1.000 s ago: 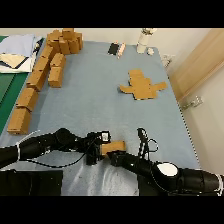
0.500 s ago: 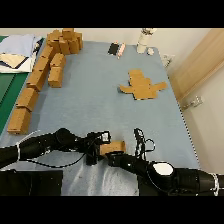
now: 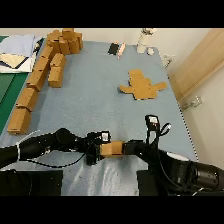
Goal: Fold the box.
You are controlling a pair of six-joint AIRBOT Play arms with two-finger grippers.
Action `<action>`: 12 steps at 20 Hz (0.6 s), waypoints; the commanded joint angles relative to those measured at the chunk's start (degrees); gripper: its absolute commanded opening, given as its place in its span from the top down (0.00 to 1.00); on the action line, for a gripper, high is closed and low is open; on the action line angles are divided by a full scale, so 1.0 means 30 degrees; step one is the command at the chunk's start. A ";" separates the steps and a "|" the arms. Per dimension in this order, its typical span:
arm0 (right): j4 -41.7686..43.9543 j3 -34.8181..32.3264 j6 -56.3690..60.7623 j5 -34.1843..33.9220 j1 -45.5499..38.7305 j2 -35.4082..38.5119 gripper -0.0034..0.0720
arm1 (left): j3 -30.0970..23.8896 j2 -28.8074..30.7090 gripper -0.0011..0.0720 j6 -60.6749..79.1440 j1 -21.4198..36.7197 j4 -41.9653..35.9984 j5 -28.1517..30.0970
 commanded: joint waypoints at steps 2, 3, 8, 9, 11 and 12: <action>0.4670 0.3089 -0.7053 -0.4255 -0.5355 -0.2273 0.95 | 0.0000 0.0007 0.37 0.0022 0.0015 0.0015 0.0000; 0.5253 0.3723 -0.8408 -0.4262 -0.6849 -0.3082 0.95 | 0.0000 0.0007 0.37 0.0022 0.0015 0.0022 0.0007; 0.7504 0.6120 -1.2699 -0.2754 -1.2014 -0.7191 0.95 | 0.0000 0.0007 0.37 0.0022 0.0015 0.0015 0.0007; 0.7817 0.6229 -1.2779 -0.2084 -1.2218 -0.7643 0.95 | 0.0000 0.0007 0.37 0.0022 0.0015 0.0015 0.0007; 0.8000 0.6229 -1.2779 -0.0714 -1.2225 -0.8313 0.95 | 0.0007 0.0007 0.37 0.0000 0.0015 -0.0087 0.0000; 0.8036 0.6229 -1.2772 -0.0364 -1.2233 -0.8561 0.95 | 0.0000 0.0007 0.37 -0.0007 0.0015 -0.0634 0.0000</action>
